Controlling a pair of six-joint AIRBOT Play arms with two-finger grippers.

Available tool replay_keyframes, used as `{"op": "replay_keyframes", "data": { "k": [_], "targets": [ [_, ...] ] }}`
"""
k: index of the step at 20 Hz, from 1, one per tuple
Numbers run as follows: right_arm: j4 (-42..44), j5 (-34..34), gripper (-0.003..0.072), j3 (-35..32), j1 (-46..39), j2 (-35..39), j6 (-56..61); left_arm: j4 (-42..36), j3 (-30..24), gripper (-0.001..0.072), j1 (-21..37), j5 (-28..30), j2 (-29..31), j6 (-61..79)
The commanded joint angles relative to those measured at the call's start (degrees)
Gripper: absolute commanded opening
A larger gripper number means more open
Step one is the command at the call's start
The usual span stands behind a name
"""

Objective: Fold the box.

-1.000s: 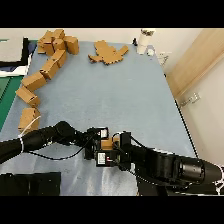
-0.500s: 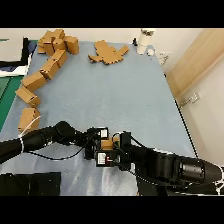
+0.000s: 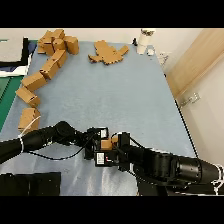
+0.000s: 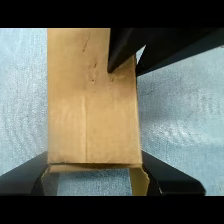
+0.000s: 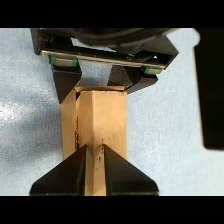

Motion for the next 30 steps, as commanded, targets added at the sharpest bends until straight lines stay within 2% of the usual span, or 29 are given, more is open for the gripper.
{"op": "replay_keyframes", "data": {
  "k": [1, 3, 9, 15, 19, 25, 27, 30],
  "targets": [
    [1.29, 0.00, 0.0154, 0.00, 0.07, -0.09, -0.02, 0.00, 0.00, 0.0477, 0.04, 0.02, -0.02, 0.00],
    [1.38, -0.15, 0.0077, 0.00, 0.07, -0.07, 0.00, 0.00, 0.00, 0.0477, 0.04, 0.02, -0.02, 0.00],
    [2.08, -0.15, 0.0077, 0.00, 0.07, -0.09, -0.02, 0.00, 0.00, 0.0477, 0.04, 0.02, -0.02, 0.00],
    [6.47, -0.20, 0.0077, -0.33, 0.07, -0.24, -0.04, 0.00, 0.00, 0.0477, 0.04, 0.02, -0.02, 0.00],
    [7.78, -0.37, 0.0107, -0.46, 0.04, -1.03, -0.04, 0.00, 0.00, 0.0477, 0.04, 0.00, -0.02, 0.00],
    [7.80, -1.81, 0.0108, 0.55, 0.04, 1.73, 1.14, 0.00, 0.00, 0.0477, 0.04, 0.02, -0.02, 0.00],
    [7.85, -3.67, 0.0365, 2.05, 0.04, 3.74, 3.76, 0.00, 0.00, 0.0477, 0.04, 0.00, -0.02, 0.00],
    [13.22, -7.45, 0.0369, 3.93, 0.04, 7.87, 13.53, 0.00, 0.00, 0.0477, 0.04, -0.02, -0.02, 0.00]
  ]
}}
